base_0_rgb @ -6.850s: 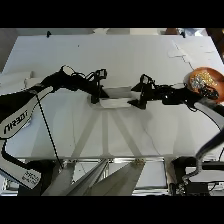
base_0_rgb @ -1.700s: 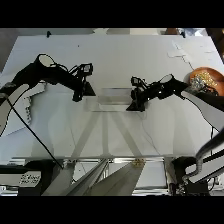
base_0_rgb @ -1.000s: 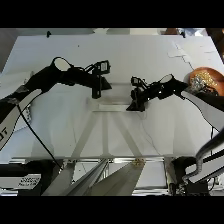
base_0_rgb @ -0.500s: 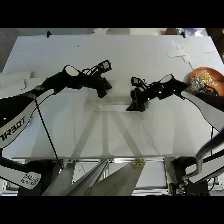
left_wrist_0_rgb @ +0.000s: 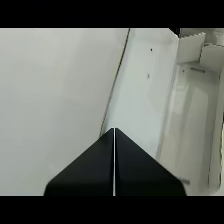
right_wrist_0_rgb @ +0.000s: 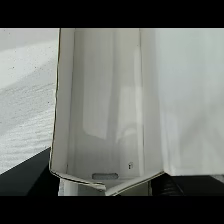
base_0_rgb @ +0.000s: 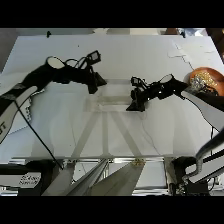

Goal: Fold the box and place the chain.

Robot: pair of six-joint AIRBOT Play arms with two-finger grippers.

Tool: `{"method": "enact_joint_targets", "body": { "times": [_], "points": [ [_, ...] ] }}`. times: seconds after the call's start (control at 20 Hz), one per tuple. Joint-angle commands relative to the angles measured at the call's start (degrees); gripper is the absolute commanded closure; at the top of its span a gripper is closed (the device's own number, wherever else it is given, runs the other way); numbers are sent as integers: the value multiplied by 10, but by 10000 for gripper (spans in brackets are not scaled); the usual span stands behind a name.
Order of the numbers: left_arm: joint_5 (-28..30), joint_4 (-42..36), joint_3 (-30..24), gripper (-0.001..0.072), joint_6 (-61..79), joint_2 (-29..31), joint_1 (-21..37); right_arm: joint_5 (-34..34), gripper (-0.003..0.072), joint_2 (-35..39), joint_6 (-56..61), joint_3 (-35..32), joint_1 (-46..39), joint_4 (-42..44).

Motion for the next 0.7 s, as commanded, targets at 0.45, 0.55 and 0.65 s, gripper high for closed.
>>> {"method": "enact_joint_targets", "body": {
  "times": [0.45, 0.55, 0.65],
  "points": [
    [-26, 185, -97, 58, 104, 27, 17, 0, 273, 0, 0, 1, 0, 0],
    [-22, 165, -99, 58, 105, 20, 8, 0, 273, 0, 0, 1, 0, 0],
    [-14, 132, -99, 58, 105, 12, -3, 0, 273, 0, 0, 1, 0, 0]
  ]
}}
